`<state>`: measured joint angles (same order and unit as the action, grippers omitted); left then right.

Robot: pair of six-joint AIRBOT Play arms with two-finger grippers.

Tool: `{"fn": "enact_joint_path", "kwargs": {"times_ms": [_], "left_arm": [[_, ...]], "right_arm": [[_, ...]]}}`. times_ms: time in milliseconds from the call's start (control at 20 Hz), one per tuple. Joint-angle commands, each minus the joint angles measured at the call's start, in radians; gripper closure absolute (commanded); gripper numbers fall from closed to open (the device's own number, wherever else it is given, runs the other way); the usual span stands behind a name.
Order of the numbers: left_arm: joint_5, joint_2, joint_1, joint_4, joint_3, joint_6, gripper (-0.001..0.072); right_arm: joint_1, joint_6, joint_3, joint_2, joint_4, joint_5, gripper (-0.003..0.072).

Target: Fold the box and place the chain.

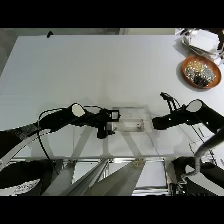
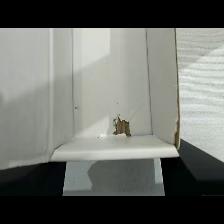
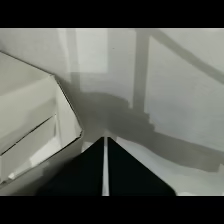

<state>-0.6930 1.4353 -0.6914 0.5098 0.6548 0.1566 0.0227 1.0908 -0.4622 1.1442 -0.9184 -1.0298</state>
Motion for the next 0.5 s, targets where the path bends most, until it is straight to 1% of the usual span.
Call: {"fn": "enact_joint_path", "kwargs": {"times_ms": [0,50,100,300,450], "left_arm": [[0.000,0.000,0.000,0.000,0.000,0.000,0.0397],[0.000,0.000,0.000,0.000,0.000,0.000,0.0397],[0.000,0.000,0.000,0.000,0.000,0.000,0.0397],[0.000,0.000,0.000,0.000,0.000,0.000,0.0397],[0.000,0.000,0.000,0.000,0.000,0.000,0.0397]], "right_arm": [[0.028,-0.019,-0.006,-0.012,0.050,-0.008,0.0546],[0.034,-0.018,-0.010,-0.028,0.059,-0.009,0.0518],[0.040,-0.018,-0.013,-0.050,0.066,-0.011,0.0513],[0.040,-0.014,-0.017,-0.137,0.091,-0.056,0.0513],[0.041,0.000,-0.017,-0.164,0.113,-0.095,0.0510]]}}
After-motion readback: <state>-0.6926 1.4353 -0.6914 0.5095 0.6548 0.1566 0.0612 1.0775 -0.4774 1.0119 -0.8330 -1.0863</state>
